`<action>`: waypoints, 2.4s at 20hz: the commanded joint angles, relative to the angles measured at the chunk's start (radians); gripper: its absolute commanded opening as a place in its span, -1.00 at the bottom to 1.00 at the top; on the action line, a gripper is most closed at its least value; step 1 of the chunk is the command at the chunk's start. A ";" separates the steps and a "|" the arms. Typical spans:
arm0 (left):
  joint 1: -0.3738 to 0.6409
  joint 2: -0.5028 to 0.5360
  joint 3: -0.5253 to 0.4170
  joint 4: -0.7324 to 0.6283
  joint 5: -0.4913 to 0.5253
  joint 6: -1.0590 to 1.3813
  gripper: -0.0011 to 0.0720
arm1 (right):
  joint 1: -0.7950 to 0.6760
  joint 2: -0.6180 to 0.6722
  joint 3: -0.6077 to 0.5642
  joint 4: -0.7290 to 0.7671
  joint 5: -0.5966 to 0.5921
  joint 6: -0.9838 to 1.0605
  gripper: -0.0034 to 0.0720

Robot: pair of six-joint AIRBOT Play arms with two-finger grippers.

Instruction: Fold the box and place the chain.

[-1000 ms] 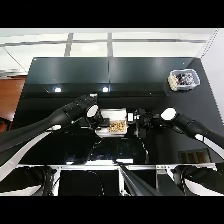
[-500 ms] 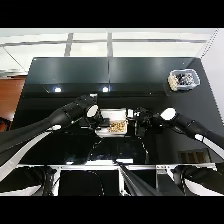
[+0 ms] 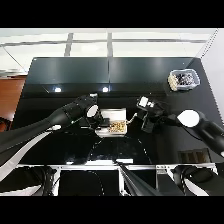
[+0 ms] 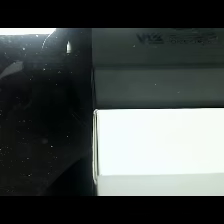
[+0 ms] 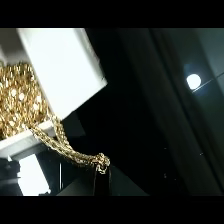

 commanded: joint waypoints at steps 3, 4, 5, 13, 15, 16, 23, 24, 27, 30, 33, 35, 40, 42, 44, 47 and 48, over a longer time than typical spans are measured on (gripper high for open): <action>0.000 0.000 0.000 0.000 0.000 0.000 -0.89 | -0.005 0.196 0.010 0.392 0.026 0.094 -0.87; 0.000 0.000 0.000 0.000 0.001 0.000 -0.89 | -0.004 0.190 0.010 0.491 0.048 0.094 -0.87; 0.000 0.000 0.000 0.000 0.001 0.000 -0.89 | -0.004 0.177 0.010 0.554 0.074 0.097 -0.87; 0.000 0.000 0.000 0.000 0.002 0.000 -0.89 | -0.095 0.089 0.010 0.258 0.085 0.285 -0.07; 0.000 -0.003 0.000 0.001 0.001 0.000 -0.89 | -0.137 0.089 0.010 0.250 0.111 0.285 -0.07; 0.001 -0.004 0.000 0.001 0.001 0.000 -0.89 | -0.145 0.089 0.010 0.247 0.120 0.285 -0.07; 0.000 -0.002 0.052 0.014 -0.061 -0.002 0.24 | -0.143 0.089 0.010 0.247 0.177 0.285 -0.07; -0.002 0.006 0.073 0.024 -0.077 0.001 0.31 | -0.143 0.089 0.010 0.247 0.177 0.285 -0.07; -0.030 0.092 0.096 0.126 -0.093 0.006 0.31 | -0.143 0.089 0.010 0.247 0.180 0.294 -0.07; -0.051 0.231 0.073 0.228 -0.132 0.073 0.31 | -0.143 0.089 0.010 0.247 0.179 0.296 -0.07; 0.006 0.391 -0.077 0.381 -0.129 -0.036 0.30 | -0.143 0.089 0.010 0.246 0.177 0.296 -0.07; 0.128 0.483 -0.250 0.305 -0.018 -0.057 0.30 | -0.143 0.089 0.010 0.245 0.177 0.304 -0.07; 0.444 0.552 -0.556 -0.492 0.393 0.673 0.30 | -0.143 0.089 0.010 0.245 0.178 0.345 -0.07; 0.478 0.549 -0.561 -0.745 0.298 1.326 0.30 | -0.143 0.089 0.010 0.244 0.178 0.345 -0.07; 0.467 0.549 -0.561 -0.777 0.229 1.677 0.31 | -0.143 0.089 0.010 0.244 0.174 0.346 -0.07; 0.432 0.549 -0.562 -0.777 0.279 2.016 0.98 | -0.143 0.088 0.008 0.243 0.167 0.386 -0.07; 0.412 0.543 -0.562 -0.777 0.314 2.138 0.97 | -0.143 0.088 0.008 0.244 0.172 0.388 -0.07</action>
